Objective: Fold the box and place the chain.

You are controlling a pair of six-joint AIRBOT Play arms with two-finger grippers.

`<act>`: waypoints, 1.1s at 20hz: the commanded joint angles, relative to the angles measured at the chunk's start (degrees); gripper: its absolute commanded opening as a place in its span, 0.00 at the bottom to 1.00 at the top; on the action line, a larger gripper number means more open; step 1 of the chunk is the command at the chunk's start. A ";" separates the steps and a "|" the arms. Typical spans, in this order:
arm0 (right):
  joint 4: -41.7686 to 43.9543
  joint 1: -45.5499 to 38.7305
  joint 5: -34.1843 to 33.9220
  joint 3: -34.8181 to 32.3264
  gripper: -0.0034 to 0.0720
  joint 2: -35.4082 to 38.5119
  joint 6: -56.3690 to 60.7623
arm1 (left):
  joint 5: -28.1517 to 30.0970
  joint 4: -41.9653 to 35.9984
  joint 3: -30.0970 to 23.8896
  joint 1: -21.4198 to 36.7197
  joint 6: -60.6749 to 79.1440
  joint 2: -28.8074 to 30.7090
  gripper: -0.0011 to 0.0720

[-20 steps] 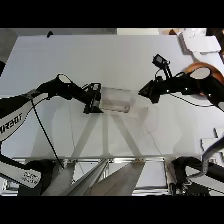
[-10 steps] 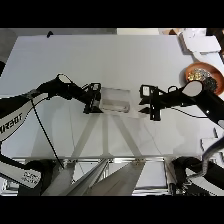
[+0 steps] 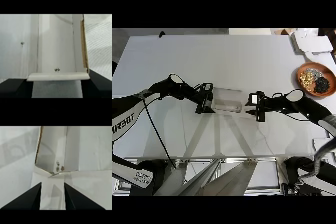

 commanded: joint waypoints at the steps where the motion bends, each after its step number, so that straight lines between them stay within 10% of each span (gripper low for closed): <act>1: 4.44 0.07 0.70 -0.22 0.42 -2.84 -4.07 | 0.02 0.00 -0.02 0.02 0.02 0.02 0.36; 22: 19.41 4.94 -2.73 -0.22 0.16 -7.52 -5.57 | 0.02 0.00 -0.02 0.02 0.04 0.02 0.36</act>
